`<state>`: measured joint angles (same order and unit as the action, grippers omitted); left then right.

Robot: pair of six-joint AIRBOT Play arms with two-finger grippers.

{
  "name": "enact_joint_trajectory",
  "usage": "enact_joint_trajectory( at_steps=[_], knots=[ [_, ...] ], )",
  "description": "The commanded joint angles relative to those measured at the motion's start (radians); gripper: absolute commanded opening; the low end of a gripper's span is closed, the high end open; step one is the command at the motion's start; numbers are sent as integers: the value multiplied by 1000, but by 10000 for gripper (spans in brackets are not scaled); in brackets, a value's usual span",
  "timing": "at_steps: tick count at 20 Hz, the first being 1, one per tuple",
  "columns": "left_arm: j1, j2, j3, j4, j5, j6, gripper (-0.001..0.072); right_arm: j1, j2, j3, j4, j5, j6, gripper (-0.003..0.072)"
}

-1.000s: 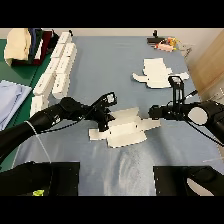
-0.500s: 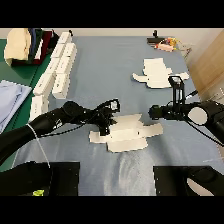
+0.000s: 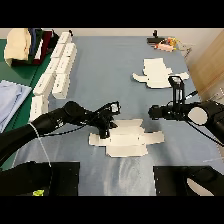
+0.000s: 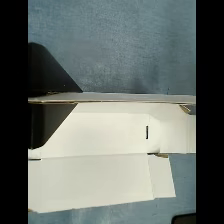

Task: Fold the box.

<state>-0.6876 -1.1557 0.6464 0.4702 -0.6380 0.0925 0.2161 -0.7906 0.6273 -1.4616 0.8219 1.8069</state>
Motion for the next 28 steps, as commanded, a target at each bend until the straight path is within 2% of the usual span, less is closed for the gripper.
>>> enact_joint_trajectory(
  at_steps=[1,4,12,13,14,15,16,19,22,25,28],
  knots=[
    [-1,-4,-2,6,-36,-6,15,0,0,1,4,0,0,457],
    [-1,-5,-7,6,-80,-19,15,0,0,1,4,0,0,457],
    [-1,-5,-18,5,-79,-34,16,0,0,1,4,21,0,457],
    [-1,-5,-18,5,-77,-34,16,0,0,1,4,35,0,420],
    [-1,-4,-18,5,-76,-33,16,0,0,1,4,61,0,283],
    [-1,-4,-18,5,-76,-33,16,0,1,1,4,99,0,97],
    [-1,-5,-18,5,-77,-33,16,0,2,1,14,152,-1,3],
    [-1,-4,-18,5,-77,-33,16,8,14,1,116,327,-55,2],
    [-1,-5,-18,5,-77,-33,16,116,79,-5,155,432,-82,1],
    [-2,-4,-18,4,-77,-33,16,313,212,-62,157,410,-102,1],
    [-2,-5,-18,4,-77,-33,16,543,315,-150,122,338,-278,23]
  ],
)
